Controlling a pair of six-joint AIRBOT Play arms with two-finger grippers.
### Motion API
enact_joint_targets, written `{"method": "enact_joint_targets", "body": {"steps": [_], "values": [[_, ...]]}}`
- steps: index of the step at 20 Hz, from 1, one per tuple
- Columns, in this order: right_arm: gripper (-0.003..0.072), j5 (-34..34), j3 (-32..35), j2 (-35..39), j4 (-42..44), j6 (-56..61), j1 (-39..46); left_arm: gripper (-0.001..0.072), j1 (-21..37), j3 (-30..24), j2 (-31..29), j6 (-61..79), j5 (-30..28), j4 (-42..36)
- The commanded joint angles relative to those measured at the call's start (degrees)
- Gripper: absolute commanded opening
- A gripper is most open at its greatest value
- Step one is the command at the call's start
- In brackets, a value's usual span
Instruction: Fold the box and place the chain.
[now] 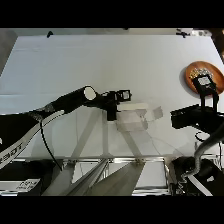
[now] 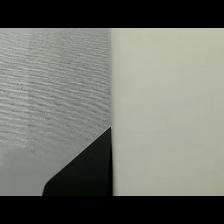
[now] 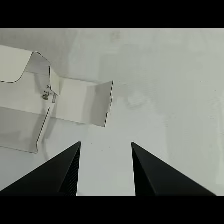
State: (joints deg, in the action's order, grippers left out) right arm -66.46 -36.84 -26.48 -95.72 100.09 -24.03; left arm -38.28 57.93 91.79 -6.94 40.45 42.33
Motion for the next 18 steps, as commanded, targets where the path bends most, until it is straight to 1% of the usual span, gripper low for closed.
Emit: {"method": "enact_joint_targets", "body": {"steps": [1, 4, 18], "values": [[0.0363, 0.0, -0.07, 0.04, 0.0, 0.02, -0.07, 0.0005, -0.04, -0.04, 0.04, -1.09, 0.33, 2.47], [0.0363, 0.0, -0.07, 0.04, 0.0, 0.0, -0.07, 0.0014, -0.02, -0.04, 0.04, -1.09, 0.42, 2.45], [0.0363, 0.02, -0.04, 0.02, 0.0, 0.0, -0.07, 0.0009, -0.02, -0.04, 0.04, -0.72, 0.7, 2.29]]}}
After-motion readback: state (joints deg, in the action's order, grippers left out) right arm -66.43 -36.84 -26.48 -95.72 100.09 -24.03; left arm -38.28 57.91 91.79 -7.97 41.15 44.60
